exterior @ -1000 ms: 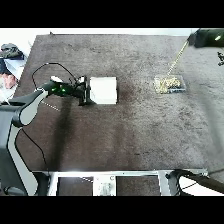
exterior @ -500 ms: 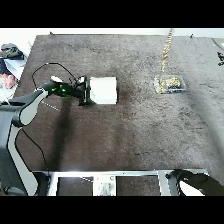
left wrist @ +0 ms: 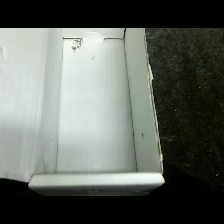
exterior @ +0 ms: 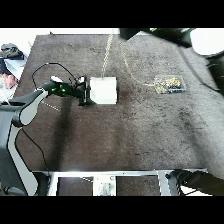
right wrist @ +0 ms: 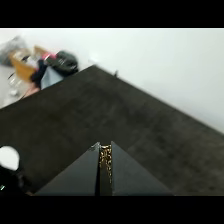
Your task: Fold the box and place the chain.
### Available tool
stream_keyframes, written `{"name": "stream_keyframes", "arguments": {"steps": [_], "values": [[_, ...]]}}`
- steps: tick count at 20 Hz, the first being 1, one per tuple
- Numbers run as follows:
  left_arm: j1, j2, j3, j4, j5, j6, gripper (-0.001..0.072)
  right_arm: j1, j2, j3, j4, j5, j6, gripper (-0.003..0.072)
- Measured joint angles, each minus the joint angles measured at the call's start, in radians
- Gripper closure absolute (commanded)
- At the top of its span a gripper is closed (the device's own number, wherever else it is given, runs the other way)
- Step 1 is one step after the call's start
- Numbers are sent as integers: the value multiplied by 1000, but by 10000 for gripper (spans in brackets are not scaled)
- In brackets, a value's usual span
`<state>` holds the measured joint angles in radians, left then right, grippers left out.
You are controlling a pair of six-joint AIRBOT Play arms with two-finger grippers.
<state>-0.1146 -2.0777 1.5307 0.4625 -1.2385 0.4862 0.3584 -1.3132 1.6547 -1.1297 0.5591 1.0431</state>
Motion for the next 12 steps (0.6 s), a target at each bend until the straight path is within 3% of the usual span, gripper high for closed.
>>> {"name": "stream_keyframes", "arguments": {"steps": [5,12], "values": [[0,0,0,0,0,0,249,37,-107,-1,-1,35,8,702],[0,0,0,0,0,0,249,46,-137,-1,-19,45,17,702]]}}
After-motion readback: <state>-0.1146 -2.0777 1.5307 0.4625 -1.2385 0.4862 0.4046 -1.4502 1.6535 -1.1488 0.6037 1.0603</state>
